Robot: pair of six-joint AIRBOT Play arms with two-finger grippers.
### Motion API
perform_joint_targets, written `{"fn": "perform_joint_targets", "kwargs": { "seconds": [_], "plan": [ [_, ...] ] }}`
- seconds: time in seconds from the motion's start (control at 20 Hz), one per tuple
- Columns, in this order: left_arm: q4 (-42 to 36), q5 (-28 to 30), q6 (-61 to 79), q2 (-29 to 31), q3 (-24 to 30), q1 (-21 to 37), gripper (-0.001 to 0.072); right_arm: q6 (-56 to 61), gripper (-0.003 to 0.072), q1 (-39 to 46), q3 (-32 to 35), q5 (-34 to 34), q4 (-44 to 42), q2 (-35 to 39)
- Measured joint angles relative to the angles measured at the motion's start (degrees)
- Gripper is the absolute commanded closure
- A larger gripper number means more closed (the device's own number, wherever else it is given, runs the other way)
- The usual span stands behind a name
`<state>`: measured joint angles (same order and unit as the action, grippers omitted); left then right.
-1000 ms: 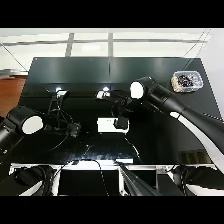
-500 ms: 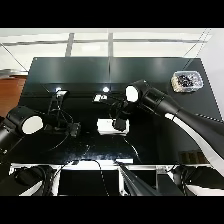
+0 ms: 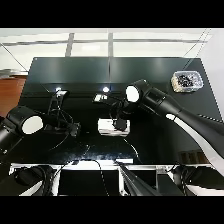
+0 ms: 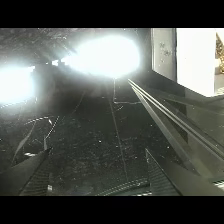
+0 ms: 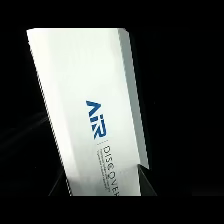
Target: Fold the box and place the chain.
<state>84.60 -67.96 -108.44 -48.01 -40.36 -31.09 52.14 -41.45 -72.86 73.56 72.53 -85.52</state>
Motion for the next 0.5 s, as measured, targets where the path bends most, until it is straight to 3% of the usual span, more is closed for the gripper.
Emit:
{"fn": "perform_joint_targets", "kwargs": {
  "seconds": [0.5],
  "plan": [
    [0.0, 0.0, 0.0, 0.0, 0.0, 0.0, 0.0011, 0.6, 0.0201, -0.1, 0.0, 0.2, -0.1, 0.0]
  ]
}}
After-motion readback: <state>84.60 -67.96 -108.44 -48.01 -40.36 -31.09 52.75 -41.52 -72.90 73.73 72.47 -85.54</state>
